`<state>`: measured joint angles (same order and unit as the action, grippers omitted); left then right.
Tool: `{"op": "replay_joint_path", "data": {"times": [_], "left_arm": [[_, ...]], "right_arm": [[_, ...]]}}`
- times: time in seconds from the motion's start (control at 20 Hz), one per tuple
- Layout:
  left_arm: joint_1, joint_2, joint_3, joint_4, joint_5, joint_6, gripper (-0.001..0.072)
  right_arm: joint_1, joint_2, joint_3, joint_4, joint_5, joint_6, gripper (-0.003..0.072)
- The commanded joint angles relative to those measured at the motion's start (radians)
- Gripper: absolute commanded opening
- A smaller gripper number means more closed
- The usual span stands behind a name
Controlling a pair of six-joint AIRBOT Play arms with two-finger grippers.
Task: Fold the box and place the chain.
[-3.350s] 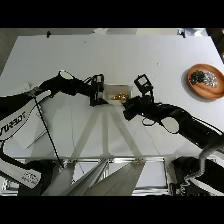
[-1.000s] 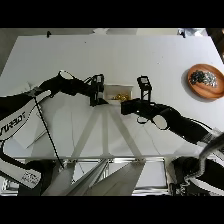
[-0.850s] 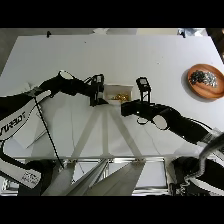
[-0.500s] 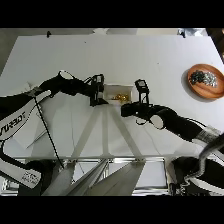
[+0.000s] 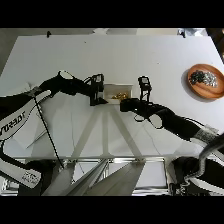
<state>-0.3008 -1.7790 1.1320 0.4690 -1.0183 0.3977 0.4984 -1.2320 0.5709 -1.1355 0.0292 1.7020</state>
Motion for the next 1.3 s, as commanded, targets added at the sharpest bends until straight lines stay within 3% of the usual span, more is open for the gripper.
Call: {"op": "replay_joint_path", "data": {"times": [0.0,0.3,0.65,0.75,0.85,1.0,1.25], "left_arm": [[0.0,0.0,0.0,0.003,-0.003,0.002,0.0326],[0.0,0.0,0.0,0.003,-0.003,0.002,0.0326],[0.0,0.0,0.0,0.003,-0.003,0.002,0.0326],[0.0,0.0,0.0,0.003,-0.003,0.002,0.0326],[0.0,0.0,0.0,0.003,-0.003,0.002,0.0326],[0.0,0.0,0.0,0.003,-0.003,0.002,0.0326],[0.0,0.0,0.0,0.003,-0.003,0.002,0.0326]], "right_arm": [[0.001,0.0,0.001,0.056,-0.045,0.001,0.0158],[0.07,0.0,0.027,0.076,-0.124,0.003,0.0157],[0.083,0.028,0.039,0.058,-0.108,-0.005,0.0157],[0.083,0.079,0.039,0.042,-0.023,-0.084,0.0158],[0.059,0.126,0.038,0.031,0.14,-0.141,0.0167],[-0.006,0.144,0.038,-0.016,0.339,-0.14,0.0346],[-0.106,0.128,0.038,-0.006,0.37,-0.127,0.0354]]}}
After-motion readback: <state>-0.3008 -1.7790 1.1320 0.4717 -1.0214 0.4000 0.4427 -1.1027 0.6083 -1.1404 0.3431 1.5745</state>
